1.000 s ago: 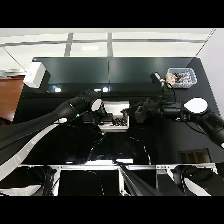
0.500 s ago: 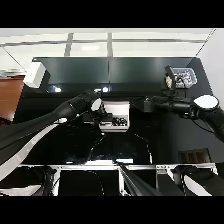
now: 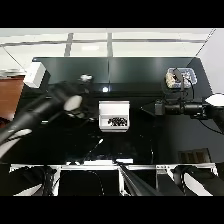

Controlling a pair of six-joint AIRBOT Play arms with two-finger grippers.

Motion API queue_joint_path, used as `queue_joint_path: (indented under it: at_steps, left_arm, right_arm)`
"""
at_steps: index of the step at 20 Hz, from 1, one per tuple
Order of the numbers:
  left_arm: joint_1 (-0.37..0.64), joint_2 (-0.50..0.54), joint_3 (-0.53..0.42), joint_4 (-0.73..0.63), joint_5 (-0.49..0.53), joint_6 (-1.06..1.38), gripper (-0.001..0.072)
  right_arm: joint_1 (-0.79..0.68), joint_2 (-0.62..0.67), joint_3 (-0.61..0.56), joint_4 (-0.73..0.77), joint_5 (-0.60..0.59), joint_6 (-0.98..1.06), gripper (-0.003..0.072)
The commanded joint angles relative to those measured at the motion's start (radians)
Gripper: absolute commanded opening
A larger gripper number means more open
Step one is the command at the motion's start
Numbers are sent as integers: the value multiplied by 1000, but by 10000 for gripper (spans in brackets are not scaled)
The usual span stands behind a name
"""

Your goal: Fold the box and place the chain.

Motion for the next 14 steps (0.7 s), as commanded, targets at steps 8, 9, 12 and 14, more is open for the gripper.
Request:
queue_joint_path:
  at_steps: [8,9,12,14]
  left_arm:
    - [443,80,-401,-735,293,1330,674]
    - [425,53,-401,-736,304,1459,715]
    - [368,-10,-399,-739,317,1921,715]
    - [378,-62,-396,-842,348,2149,716]
  right_arm:
    - [-6,0,-2,-47,1,0,375]
    - [-7,0,-2,-54,-2,0,375]
    - [-6,0,-2,-53,-21,6,375]
    - [-6,0,-2,-53,-29,27,375]
